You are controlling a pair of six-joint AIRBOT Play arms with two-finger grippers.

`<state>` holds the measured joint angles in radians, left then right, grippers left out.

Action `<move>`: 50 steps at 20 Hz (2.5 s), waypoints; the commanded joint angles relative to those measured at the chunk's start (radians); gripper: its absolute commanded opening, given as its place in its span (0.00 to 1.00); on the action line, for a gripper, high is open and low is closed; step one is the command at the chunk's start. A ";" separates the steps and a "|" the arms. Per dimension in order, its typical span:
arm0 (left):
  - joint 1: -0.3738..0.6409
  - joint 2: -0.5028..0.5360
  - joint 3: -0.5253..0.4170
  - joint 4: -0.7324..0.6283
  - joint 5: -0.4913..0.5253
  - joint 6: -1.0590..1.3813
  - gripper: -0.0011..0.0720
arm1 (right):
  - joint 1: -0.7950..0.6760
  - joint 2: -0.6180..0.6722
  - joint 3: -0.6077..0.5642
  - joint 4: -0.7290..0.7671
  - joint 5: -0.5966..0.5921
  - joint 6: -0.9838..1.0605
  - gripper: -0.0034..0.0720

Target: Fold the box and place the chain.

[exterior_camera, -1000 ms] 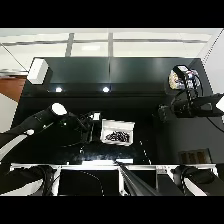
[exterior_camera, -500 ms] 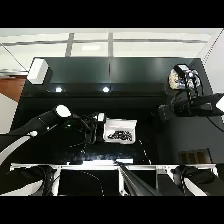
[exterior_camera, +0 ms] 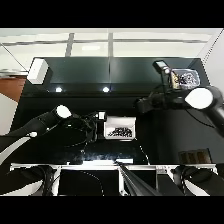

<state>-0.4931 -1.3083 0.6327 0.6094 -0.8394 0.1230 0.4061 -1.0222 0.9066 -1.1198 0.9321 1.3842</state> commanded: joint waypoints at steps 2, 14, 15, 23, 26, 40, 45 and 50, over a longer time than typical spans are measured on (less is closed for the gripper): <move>0.000 0.001 0.000 0.011 0.010 -0.003 0.68 | 0.025 -0.102 0.000 0.092 0.033 -0.249 0.98; 0.000 -0.001 0.000 0.011 0.010 -0.003 0.68 | 0.090 -0.105 0.000 0.093 0.138 -0.732 0.98; 0.000 -0.001 0.000 0.011 0.010 -0.003 0.68 | 0.090 -0.105 0.000 0.090 0.144 -0.751 0.98; 0.000 -0.001 0.000 0.010 0.009 -0.003 0.68 | 0.091 -0.105 -0.038 0.085 0.264 -0.869 0.98; -0.001 -0.002 0.000 0.010 0.007 -0.003 0.68 | 0.105 -0.105 -0.056 0.118 0.193 -0.876 0.98; 0.000 -0.002 0.000 0.010 0.005 -0.004 0.68 | 0.117 -0.105 -0.095 0.114 0.162 -0.936 0.98; -0.001 -0.002 0.000 0.010 0.005 -0.004 0.68 | 0.117 -0.105 -0.094 0.115 0.143 -0.936 0.44; -0.001 -0.002 0.000 0.010 0.005 -0.004 0.68 | 0.117 -0.105 -0.094 0.118 0.145 -0.932 0.44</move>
<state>-0.4931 -1.3094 0.6331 0.6182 -0.8337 0.1173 0.5224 -1.1263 0.8127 -1.0039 1.0798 0.4484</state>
